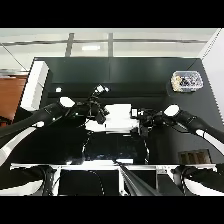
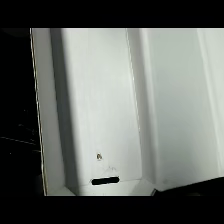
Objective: Fold the box and place the chain.
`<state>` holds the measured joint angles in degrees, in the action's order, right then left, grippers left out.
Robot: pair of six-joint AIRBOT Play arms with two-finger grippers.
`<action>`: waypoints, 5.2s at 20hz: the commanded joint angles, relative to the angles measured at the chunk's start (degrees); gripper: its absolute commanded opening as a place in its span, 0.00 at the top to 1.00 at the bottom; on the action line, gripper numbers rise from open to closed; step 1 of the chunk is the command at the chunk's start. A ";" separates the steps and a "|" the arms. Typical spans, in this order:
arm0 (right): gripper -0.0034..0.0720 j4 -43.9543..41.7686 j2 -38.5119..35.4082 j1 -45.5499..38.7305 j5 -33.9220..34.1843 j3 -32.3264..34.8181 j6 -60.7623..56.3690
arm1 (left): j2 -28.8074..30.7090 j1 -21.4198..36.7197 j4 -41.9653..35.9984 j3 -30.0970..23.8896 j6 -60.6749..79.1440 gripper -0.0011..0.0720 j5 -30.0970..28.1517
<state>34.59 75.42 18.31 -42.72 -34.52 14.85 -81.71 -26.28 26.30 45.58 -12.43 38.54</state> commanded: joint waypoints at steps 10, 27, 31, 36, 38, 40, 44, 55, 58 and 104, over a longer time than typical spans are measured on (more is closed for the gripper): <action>0.33 -0.11 0.00 0.02 0.11 0.00 -0.07 | 16.90 14.86 13.81 4.02 -15.19 0.72 26.97; 0.33 -0.11 0.00 0.02 0.11 0.00 -0.07 | 11.54 -3.61 9.75 -12.11 5.66 0.14 -3.43; 0.33 -0.09 0.00 0.02 0.13 0.00 -0.07 | 11.30 -3.61 8.52 -11.17 6.08 0.71 -0.44; 0.33 -0.09 0.00 0.02 0.13 0.00 -0.07 | 9.57 -3.63 4.74 -11.15 6.14 0.71 -1.46; 0.33 -0.09 0.00 0.02 0.13 0.00 -0.07 | 7.91 -3.63 0.22 -11.15 8.24 0.71 -2.21; 0.33 -0.09 0.00 0.02 0.17 0.00 -0.07 | 6.03 -3.63 -6.43 -11.15 13.55 0.71 -2.12; 0.33 -0.11 0.00 0.02 0.20 0.00 -0.09 | 5.25 -3.61 -8.70 -10.51 15.23 0.71 -1.99; 0.33 -0.11 0.00 0.02 0.39 0.00 -0.28 | 5.16 -3.58 -4.42 -10.12 14.95 0.44 -1.03; 0.33 -0.11 0.00 0.02 0.39 0.00 -0.28 | 8.07 -2.27 8.63 -7.48 2.93 0.95 2.49; 0.33 -0.11 0.00 0.02 0.39 0.00 -0.28 | 3.30 2.58 11.32 2.01 -59.14 0.14 20.28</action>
<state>34.50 75.42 18.31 -42.33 -34.52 14.59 -78.39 -21.87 34.81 47.27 -67.51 60.69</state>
